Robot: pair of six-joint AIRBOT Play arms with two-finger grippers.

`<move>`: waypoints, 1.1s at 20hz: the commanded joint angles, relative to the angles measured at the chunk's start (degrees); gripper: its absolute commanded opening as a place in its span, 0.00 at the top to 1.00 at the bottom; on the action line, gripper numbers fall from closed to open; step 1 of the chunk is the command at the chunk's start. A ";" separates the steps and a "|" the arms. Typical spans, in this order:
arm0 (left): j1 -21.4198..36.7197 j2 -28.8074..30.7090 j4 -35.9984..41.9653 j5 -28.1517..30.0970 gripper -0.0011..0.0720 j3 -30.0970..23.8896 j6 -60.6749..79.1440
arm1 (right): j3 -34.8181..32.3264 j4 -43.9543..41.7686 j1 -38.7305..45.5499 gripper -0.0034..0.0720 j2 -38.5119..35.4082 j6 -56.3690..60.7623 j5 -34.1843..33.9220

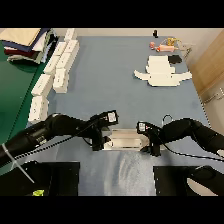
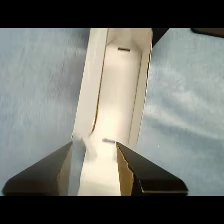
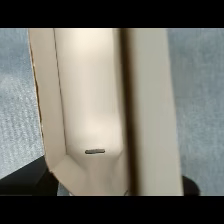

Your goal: Fold the box.

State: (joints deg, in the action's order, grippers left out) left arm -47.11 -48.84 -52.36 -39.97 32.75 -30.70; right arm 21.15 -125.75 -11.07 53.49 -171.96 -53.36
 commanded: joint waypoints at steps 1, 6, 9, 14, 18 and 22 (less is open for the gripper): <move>3.32 7.32 -8.00 -12.85 0.39 0.04 -16.17 | -0.02 -0.04 -0.04 0.28 0.00 0.00 0.13; 3.87 10.69 2.01 -19.32 0.97 0.04 -25.75 | -0.02 -0.04 -0.04 0.28 0.00 0.00 0.13; 3.93 5.05 13.33 -13.97 0.97 0.42 -30.21 | -0.02 -0.04 -0.04 0.28 0.00 0.00 0.13; 4.63 -8.48 20.41 -5.29 0.97 8.24 -32.41 | -0.02 -0.02 -0.04 0.28 0.00 0.00 0.13; 9.64 -17.27 20.65 -5.01 0.97 13.84 -36.22 | -0.02 -0.02 -0.04 0.28 0.00 0.00 0.13; 11.85 -22.73 20.65 -6.95 0.97 14.08 -39.95 | -0.02 -0.04 -0.04 0.28 0.00 0.00 0.13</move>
